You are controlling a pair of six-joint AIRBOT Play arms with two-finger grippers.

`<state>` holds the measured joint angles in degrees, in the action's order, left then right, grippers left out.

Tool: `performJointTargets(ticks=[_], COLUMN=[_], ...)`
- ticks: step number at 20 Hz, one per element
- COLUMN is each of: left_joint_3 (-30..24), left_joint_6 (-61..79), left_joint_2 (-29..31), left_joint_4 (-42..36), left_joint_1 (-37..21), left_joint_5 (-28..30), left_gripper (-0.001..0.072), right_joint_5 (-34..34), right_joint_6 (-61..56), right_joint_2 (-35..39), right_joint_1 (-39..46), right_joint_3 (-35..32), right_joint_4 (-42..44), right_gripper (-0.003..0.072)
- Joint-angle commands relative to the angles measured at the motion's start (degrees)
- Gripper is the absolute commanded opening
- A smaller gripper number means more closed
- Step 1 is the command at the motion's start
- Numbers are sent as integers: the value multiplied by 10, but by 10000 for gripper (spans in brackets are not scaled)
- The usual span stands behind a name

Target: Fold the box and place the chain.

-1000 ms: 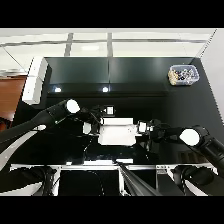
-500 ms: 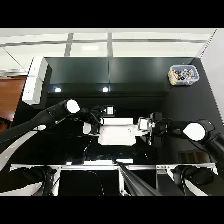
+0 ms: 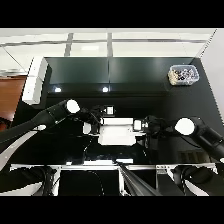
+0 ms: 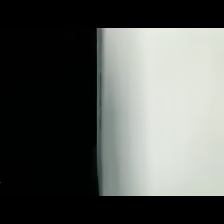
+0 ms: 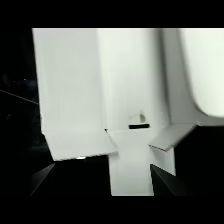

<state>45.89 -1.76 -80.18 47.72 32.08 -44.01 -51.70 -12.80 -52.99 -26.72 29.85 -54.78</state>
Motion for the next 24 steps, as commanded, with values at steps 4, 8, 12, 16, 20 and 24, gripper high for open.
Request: performJointTargets(ticks=[4,8,12,16,20,24], left_joint_3=[0,0,0,0,0,0], left_joint_6=[0,0,0,0,0,0], left_joint_2=[0,0,0,0,0,0], left_joint_4=[0,0,0,0,0,0], left_joint_1=[0,0,0,0,0,0], left_joint_5=[0,0,0,0,0,0], left_gripper=[29,29,29,29,29,29], right_joint_5=[3,3,8,47,72,71], right_joint_6=[11,11,11,11,11,10], right_joint_2=[-57,-70,-79,-84,-84,-81], right_joint_1=[-17,-17,-27,-59,-61,-61], right_joint_3=[0,0,0,0,0,2], right_joint_4=[15,29,47,53,51,46], right_gripper=[705,704,704,704,704,705])
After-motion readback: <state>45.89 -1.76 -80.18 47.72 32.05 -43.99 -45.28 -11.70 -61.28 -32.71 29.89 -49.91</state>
